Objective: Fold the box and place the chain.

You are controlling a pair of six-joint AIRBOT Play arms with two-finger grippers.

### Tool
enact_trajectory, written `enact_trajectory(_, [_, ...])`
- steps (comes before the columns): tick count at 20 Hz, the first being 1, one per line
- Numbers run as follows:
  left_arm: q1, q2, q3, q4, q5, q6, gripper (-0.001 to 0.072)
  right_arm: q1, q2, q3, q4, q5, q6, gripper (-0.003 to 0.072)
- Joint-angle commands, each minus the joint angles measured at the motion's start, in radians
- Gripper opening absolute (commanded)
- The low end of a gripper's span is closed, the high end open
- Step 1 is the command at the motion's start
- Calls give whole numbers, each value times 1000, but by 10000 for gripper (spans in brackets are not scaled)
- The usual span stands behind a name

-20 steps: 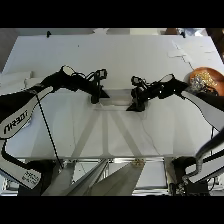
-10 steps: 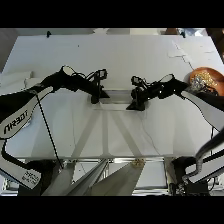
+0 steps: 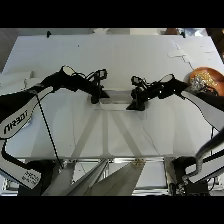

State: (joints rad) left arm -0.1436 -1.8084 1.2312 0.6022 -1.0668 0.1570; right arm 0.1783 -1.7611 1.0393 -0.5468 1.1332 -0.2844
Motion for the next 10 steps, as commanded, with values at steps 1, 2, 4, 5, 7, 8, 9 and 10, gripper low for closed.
enact_trajectory(1, [0,0,0,0,1,0,16,1,0,1,1,1,0,414])
enact_trajectory(2, [0,0,0,0,1,0,16,1,0,1,1,1,0,414])
enact_trajectory(4, [0,0,0,0,1,0,16,1,0,1,1,1,0,414])
enact_trajectory(5, [0,0,0,0,0,0,16,1,0,1,1,1,0,414])
enact_trajectory(7, [0,0,0,-3,0,0,16,1,0,1,1,1,0,414])
enact_trajectory(8, [-2,0,0,-3,0,0,16,1,0,1,1,1,0,414])
enact_trajectory(9, [-2,0,0,-3,-6,0,17,1,0,1,1,1,0,414])
enact_trajectory(10, [-2,0,0,-3,-17,0,19,1,0,1,1,1,0,414])
